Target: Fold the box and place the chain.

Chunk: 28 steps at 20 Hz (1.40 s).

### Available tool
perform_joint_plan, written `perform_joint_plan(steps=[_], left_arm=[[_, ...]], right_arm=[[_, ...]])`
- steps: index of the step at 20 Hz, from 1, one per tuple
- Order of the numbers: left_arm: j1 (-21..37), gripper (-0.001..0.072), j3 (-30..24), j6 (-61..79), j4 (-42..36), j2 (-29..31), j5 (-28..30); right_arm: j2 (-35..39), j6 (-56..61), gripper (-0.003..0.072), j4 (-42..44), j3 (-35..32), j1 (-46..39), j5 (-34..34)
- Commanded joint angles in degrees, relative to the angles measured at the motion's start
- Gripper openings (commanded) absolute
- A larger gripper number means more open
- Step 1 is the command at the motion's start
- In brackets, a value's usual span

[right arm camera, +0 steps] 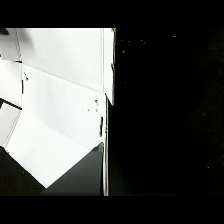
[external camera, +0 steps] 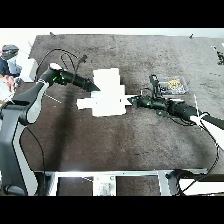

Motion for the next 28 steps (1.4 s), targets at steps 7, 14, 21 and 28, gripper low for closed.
perform_joint_plan(steps=[7, 14, 21, 28], left_arm=[[-0.81, 0.0022, 0.07, 0.09, 2.97, -0.11, -0.57], [-0.81, 0.0011, 0.07, 9.14, 3.02, -0.09, -0.79], [-0.81, 0.0011, 0.04, 30.64, 4.35, -0.04, 2.4], [-1.09, 0.001, -0.59, 32.52, 8.04, -0.57, 6.25]], right_arm=[[0.02, 0.02, 0.0012, -1.6, -0.02, 0.04, 0.04], [0.5, 0.63, 0.0295, -3.04, 0.0, -7.82, 12.61], [0.7, 4.98, 0.0295, -2.86, 0.02, -19.5, 20.2], [0.68, 4.7, 0.0295, -2.93, 0.17, -18.78, 20.17]])
